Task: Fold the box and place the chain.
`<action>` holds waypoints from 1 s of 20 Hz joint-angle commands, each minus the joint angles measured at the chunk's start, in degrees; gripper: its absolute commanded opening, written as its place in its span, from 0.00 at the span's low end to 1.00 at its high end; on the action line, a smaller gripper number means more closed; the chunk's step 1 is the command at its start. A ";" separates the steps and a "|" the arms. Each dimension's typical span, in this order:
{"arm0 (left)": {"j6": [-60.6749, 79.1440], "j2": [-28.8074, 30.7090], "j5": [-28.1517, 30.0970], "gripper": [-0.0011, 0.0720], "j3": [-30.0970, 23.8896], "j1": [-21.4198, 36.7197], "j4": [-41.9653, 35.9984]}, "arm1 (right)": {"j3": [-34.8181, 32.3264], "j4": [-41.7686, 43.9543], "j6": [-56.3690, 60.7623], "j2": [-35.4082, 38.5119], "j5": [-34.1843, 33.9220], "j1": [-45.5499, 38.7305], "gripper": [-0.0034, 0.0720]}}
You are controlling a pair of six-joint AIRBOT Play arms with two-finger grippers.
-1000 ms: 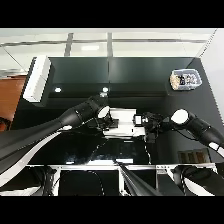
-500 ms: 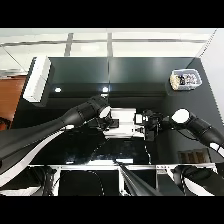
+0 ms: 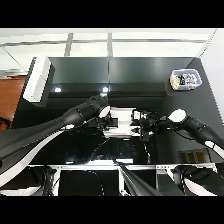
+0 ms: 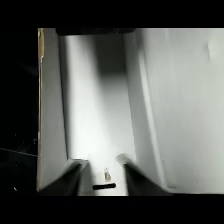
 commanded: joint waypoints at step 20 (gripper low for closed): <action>0.09 -0.04 -0.11 0.05 0.07 0.02 -0.83 | 0.59 -20.59 84.13 8.39 18.97 -40.74 0.06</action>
